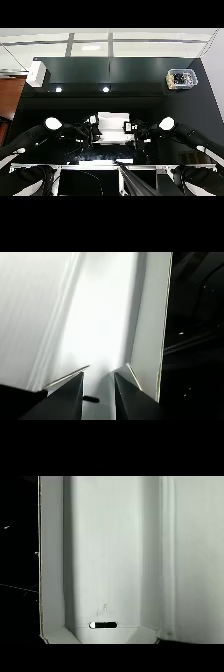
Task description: Fold the box and place the chain.
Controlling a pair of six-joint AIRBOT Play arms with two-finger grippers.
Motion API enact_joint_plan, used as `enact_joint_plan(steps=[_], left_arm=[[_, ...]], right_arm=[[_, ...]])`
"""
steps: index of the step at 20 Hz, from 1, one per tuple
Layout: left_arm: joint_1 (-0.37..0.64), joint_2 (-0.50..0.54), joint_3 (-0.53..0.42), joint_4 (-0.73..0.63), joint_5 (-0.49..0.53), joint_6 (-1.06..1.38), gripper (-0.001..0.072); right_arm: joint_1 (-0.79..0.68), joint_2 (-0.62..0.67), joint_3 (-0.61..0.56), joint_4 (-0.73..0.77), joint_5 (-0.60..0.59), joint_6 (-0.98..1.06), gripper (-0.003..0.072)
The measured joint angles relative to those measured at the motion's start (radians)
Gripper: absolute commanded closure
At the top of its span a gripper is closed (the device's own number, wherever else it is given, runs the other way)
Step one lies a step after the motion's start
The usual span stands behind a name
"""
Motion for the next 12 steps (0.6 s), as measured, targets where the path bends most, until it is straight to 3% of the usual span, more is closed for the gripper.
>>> enact_joint_plan(steps=[1, 2, 3, 4, 5, 6, 7, 8, 9, 10, 11, 12], left_arm=[[-0.007, -0.004, 0.0, -0.008, 0.0, 0.0, 0.0504], [-0.013, -0.008, 0.0, -0.008, 0.0, 0.0, 0.0584], [-0.016, -0.01, 0.0, -0.004, -0.001, 0.0, 0.058], [-0.019, -0.012, 0.0, 0.005, -0.002, -0.004, 0.049], [-0.02, -0.013, 0.0, 0.014, -0.002, -0.006, 0.0331], [-0.021, -0.013, 0.0, 0.018, 0.001, -0.008, 0.0338], [-0.022, -0.014, 0.0, 0.023, 0.002, -0.015, 0.0547], [-0.023, -0.014, 0.0, 0.028, -0.002, -0.015, 0.0498], [-0.023, -0.014, 0.0, 0.031, -0.002, -0.014, 0.0379], [-0.024, -0.014, 0.0, 0.031, -0.001, -0.015, 0.0469], [-0.023, -0.014, 0.002, 0.037, -0.001, -0.016, 0.0671], [-0.021, -0.011, 0.008, 0.052, -0.006, -0.017, 0.0681]], right_arm=[[0.0, 0.0, 0.0, 0.0, 0.001, -0.001, 0.0238], [0.0, 0.0, 0.0, 0.0, 0.002, -0.002, 0.0238], [0.0, 0.0, 0.0, 0.002, 0.002, -0.001, 0.0238], [0.0, 0.0, 0.0, 0.002, 0.001, -0.001, 0.0238], [0.0, 0.0, 0.0, 0.002, 0.001, 0.0, 0.0238], [0.0, 0.0, 0.0, 0.002, 0.005, -0.001, 0.0238], [0.0, 0.0, 0.0, 0.001, 0.005, -0.001, 0.0238], [0.0, 0.0, 0.0, 0.001, 0.0, 0.0, 0.0238], [0.0, 0.0, 0.0, 0.002, 0.0, 0.0, 0.0238], [0.0, 0.0, 0.0, 0.002, 0.001, 0.0, 0.0238], [0.0, 0.0, 0.0, 0.002, 0.002, 0.0, 0.0238], [0.0, 0.0, 0.0, 0.002, -0.002, 0.001, 0.0238]])
